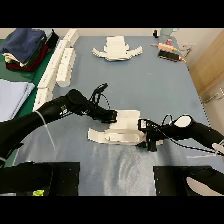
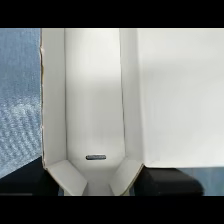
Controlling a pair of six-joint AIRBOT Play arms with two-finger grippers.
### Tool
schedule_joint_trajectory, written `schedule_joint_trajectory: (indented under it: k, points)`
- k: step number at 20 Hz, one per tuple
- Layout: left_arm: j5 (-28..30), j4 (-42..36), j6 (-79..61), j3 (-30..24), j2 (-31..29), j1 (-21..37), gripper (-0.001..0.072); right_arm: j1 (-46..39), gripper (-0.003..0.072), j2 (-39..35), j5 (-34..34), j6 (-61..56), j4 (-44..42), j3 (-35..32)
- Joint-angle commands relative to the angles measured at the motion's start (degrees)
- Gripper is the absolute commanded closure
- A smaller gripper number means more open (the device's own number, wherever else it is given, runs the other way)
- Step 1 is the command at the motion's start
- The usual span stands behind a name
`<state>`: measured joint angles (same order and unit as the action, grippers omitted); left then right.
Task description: Fold the box.
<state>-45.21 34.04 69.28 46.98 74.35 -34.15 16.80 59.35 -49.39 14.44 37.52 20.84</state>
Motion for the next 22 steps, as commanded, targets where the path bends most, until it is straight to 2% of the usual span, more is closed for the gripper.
schedule_joint_trajectory:
  k: [1,3,6,11,14,16,18,19,20,22]
  points:
    - [-3.58,-1.16,1.29,0.68,5.53,0.07,0.0695,0.04,0.0081,-0.04,-0.02,0.0,0.0,0.04]
    - [-5.27,-1.33,1.29,0.68,6.43,-0.92,0.0695,0.04,0.0082,-0.04,-0.02,0.0,0.0,0.04]
    - [-4.57,-1.31,1.25,0.7,6.51,-2.64,0.0695,0.04,0.0081,-0.04,-0.02,0.0,0.0,0.04]
    - [-5.64,0.02,0.35,1.92,5.22,0.31,0.0696,0.04,0.0081,-0.04,-0.02,0.0,0.0,0.04]
    - [-10.75,4.17,-0.57,3.76,-0.74,4.76,0.0695,0.04,0.0082,-0.04,-0.02,0.0,0.0,0.04]
    - [-17.03,7.67,-0.92,3.85,-6.25,7.8,0.0695,0.04,0.0081,-0.04,-0.02,0.0,0.0,0.04]
    - [-23.63,9.81,-3.74,3.37,-11.43,8.39,0.0695,0.04,0.0082,-0.04,-0.02,0.0,0.0,0.04]
    - [-25.18,10.23,-5.55,2.78,-13.68,7.58,0.0696,0.04,0.0081,-0.04,-0.02,0.0,0.0,0.04]
    - [-25.05,11.54,-6.8,1.95,-16.09,6.08,0.0696,0.04,0.0081,-0.04,-0.02,0.0,0.0,0.04]
    - [-21.27,16.02,-8.83,-0.2,-20.39,1.64,0.0697,0.04,0.0081,-0.02,-0.02,0.0,0.0,0.04]
